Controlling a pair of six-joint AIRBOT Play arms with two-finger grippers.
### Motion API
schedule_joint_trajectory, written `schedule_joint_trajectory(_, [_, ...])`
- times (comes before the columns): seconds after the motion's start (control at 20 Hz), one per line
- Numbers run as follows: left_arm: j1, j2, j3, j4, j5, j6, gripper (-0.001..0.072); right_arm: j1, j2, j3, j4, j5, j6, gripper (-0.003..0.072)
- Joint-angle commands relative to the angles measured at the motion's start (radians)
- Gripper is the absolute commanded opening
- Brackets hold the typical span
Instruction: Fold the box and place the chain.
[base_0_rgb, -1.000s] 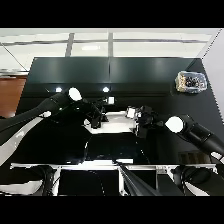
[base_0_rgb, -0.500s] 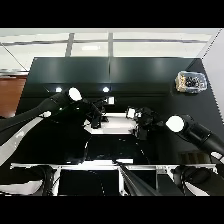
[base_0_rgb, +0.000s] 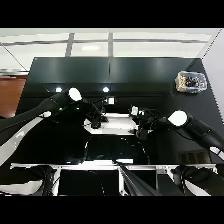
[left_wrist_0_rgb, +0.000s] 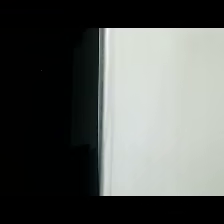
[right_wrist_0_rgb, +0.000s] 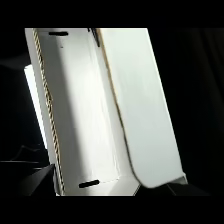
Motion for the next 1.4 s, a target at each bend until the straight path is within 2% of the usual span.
schedule_joint_trajectory(0.0, [0.000, 0.000, 0.000, -0.001, 0.014, -0.001, 0.0028, -0.017, -0.040, -0.006, 0.058, 0.023, -0.129, 0.0665])
schedule_joint_trajectory(0.45, [0.000, 0.000, 0.000, -0.001, 0.021, -0.001, 0.0028, -0.017, -0.119, -0.019, 0.057, -0.014, -0.203, 0.0664])
schedule_joint_trajectory(1.35, [0.000, 0.000, 0.000, -0.001, 0.024, 0.000, 0.0028, -0.017, -0.171, -0.020, 0.047, -0.055, -0.237, 0.0664])
